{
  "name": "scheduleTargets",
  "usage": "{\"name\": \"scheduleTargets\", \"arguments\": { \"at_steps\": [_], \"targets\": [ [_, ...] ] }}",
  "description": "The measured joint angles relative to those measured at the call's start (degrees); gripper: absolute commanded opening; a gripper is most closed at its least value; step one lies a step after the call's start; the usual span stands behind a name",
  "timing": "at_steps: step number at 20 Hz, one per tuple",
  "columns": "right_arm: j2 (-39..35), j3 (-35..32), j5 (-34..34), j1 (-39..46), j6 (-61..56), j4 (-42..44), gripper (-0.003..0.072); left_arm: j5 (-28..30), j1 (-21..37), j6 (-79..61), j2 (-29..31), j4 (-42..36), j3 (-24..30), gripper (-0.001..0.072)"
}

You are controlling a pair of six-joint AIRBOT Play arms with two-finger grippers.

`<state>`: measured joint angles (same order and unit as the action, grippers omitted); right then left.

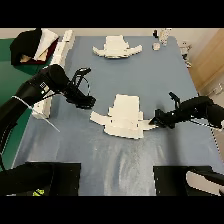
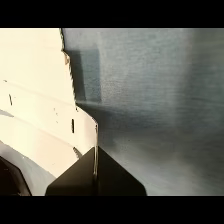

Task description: Fold the box.

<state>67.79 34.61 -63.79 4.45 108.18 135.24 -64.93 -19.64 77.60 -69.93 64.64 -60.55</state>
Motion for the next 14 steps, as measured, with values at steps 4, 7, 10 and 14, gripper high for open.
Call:
{"name": "scheduleTargets", "arguments": {
  "at_steps": [4,7,10,14],
  "targets": [
    [-4.6,-1.9,0.8,-4.2,1.3,-0.2,0.0001,1.6,0.0,0.0,0.0,-0.2,0.0,0.0013],
    [-11.1,-4.9,3.7,-6.8,1.7,-1.3,0.0001,4.1,0.0,0.0,0.0,-0.6,0.0,0.0014],
    [-17.8,-7.8,6.4,-7.9,1.9,-2.2,0.0001,6.4,0.0,-0.4,-0.1,-1.3,0.0,0.0015],
    [-21.8,-11.2,8.2,-8.3,2.0,-3.1,0.0001,7.5,1.0,-4.8,-1.3,-4.4,0.0,0.0211]
  ]
}}
